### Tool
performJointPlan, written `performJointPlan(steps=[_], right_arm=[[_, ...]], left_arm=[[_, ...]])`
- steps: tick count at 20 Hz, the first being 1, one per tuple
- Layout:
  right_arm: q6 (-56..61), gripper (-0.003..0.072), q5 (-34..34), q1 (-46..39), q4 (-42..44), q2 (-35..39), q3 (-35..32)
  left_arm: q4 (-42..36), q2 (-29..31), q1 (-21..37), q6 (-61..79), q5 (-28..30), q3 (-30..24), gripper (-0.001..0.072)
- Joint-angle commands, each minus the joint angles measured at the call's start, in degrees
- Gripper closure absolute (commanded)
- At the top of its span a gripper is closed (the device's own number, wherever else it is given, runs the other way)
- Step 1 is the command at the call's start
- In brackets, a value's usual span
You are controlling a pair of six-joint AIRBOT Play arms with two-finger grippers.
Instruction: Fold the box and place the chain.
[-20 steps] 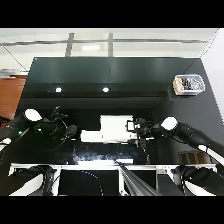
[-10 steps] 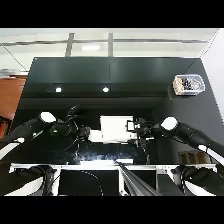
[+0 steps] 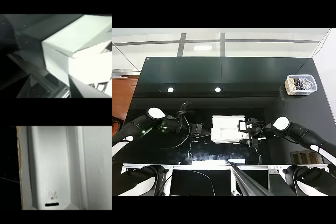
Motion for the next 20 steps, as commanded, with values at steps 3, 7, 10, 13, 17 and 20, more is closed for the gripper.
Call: performJointPlan(steps=[3, 7, 10, 13, 17, 20], right_arm=[[0.0, 0.026, 0.02, 0.07, 0.02, -0.02, -0.02], [0.0, 0.026, 0.0, 0.07, 0.02, -0.02, -0.02], [0.0, 0.026, 0.02, 0.07, 0.02, -0.02, -0.02], [0.0, 0.026, 0.02, 0.07, 0.02, -0.02, -0.02], [0.0, 0.026, 0.0, 0.07, 0.02, -0.02, -0.02], [0.0, 0.026, 0.0, 0.07, 0.02, -0.02, -0.02]], left_arm=[[-0.26, 0.07, -2.32, 1.18, -2.16, 2.19, 0.0083], [-0.28, 0.07, -8.11, 1.07, 6.67, 2.36, 0.0083], [-0.15, 0.04, -14.25, -3.5, 16.2, 3.04, 0.0083], [1.2, 0.04, -17.77, -8.5, 20.37, 4.0, 0.0084], [11.54, 0.02, -20.63, -19.15, 17.73, 6.38, 0.0084], [17.84, 0.02, -21.24, -26.36, 16.09, 7.93, 0.0085]])
